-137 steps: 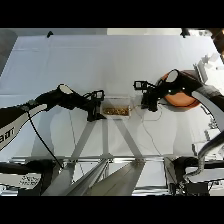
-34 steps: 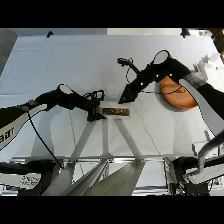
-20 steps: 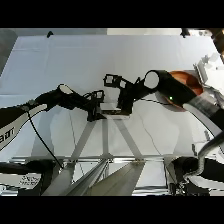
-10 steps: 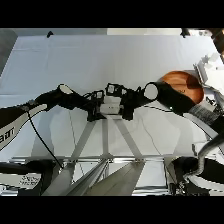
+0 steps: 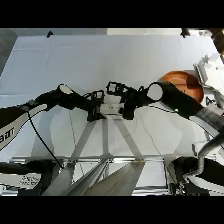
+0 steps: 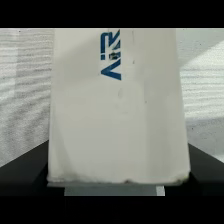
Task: Fold the box and place the chain.
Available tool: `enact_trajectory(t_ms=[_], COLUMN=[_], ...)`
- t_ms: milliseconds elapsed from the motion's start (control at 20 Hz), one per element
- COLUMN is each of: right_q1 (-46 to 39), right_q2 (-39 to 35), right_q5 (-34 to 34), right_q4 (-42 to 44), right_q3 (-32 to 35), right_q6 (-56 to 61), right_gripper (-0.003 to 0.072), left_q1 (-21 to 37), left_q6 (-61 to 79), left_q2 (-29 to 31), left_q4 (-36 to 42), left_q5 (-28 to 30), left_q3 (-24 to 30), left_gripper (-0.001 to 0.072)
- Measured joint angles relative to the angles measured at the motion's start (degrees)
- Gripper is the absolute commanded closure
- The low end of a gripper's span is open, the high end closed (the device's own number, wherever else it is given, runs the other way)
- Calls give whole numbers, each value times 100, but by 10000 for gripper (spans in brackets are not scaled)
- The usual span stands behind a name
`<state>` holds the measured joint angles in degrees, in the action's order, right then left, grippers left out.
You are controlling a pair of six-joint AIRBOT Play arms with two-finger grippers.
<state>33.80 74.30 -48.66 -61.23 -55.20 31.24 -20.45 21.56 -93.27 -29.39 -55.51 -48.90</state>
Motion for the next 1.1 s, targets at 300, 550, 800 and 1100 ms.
enact_trajectory(t_ms=[300,550,800,1100], right_q1=[-402,-785,-791,-754], right_q2=[-168,400,1169,1510], right_q5=[11,-249,-739,-863], right_q4=[1532,2927,3300,3429], right_q3=[2,2,28,42], right_q6=[219,356,459,474], right_gripper=[669,670,670,670], left_q1=[0,0,0,0], left_q6=[-2,-2,-2,13], left_q2=[0,0,0,0], left_q4=[0,2,2,-7], left_q5=[0,-2,-2,0], left_q3=[0,0,0,0], left_gripper=[305,305,305,305])
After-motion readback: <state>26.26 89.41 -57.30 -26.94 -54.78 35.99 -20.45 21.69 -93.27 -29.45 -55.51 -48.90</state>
